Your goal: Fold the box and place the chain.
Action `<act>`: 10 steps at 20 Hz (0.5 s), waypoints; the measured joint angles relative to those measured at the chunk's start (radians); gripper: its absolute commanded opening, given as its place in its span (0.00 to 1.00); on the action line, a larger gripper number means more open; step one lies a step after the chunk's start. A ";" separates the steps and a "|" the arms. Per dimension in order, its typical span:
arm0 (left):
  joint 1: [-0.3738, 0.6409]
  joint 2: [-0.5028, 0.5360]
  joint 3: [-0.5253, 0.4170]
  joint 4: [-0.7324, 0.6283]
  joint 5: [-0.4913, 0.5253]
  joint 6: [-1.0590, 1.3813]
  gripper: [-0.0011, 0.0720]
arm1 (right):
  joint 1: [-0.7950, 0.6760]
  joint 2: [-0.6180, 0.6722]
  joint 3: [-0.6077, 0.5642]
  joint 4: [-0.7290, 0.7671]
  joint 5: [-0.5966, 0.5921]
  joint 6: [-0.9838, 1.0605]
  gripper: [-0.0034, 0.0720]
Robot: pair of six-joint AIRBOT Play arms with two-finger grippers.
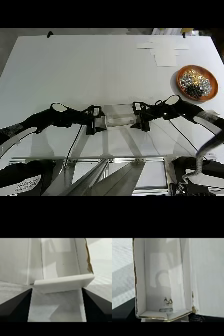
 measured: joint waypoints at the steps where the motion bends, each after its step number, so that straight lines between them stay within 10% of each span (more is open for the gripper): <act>1: 0.005 0.000 0.000 0.002 -0.013 -0.002 0.98 | 0.000 0.000 0.000 0.000 0.000 0.000 0.47; 10: 0.012 0.001 0.001 0.021 -0.048 -0.004 0.98 | 0.000 0.000 0.000 0.001 -0.003 0.000 0.47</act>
